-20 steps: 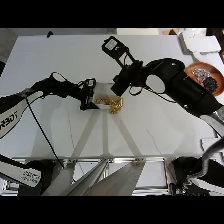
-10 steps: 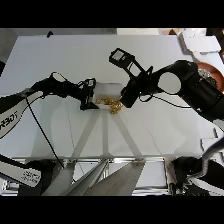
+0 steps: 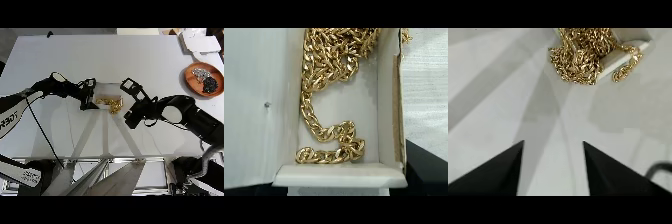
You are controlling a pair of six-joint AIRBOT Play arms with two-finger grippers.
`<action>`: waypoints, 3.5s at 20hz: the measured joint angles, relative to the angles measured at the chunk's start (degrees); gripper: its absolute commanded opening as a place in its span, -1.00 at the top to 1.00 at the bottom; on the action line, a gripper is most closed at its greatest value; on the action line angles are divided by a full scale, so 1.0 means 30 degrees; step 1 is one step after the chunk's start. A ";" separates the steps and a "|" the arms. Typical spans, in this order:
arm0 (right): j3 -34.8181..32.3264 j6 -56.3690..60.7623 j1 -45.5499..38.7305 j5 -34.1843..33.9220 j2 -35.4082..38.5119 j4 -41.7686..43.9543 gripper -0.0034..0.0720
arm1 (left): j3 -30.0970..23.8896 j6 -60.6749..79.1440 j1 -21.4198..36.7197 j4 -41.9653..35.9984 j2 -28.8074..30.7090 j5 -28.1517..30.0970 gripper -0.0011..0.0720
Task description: Fold the box and place the chain.
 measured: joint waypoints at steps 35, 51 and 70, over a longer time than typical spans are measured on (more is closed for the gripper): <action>-0.1115 1.1125 0.2907 -0.9887 -0.4080 -0.1107 0.88 | -0.0007 0.0015 0.0000 0.0007 0.0000 -0.0007 0.11; 0.0612 1.1009 0.0998 -1.1234 -0.4299 -0.3424 0.68 | -0.0007 0.0000 0.0000 0.0007 0.0000 -0.0007 0.11; 0.0743 0.0976 -0.1676 -0.4867 -0.2739 -0.2994 -0.15 | -0.0007 0.0000 0.0000 0.0007 0.0000 0.0000 0.11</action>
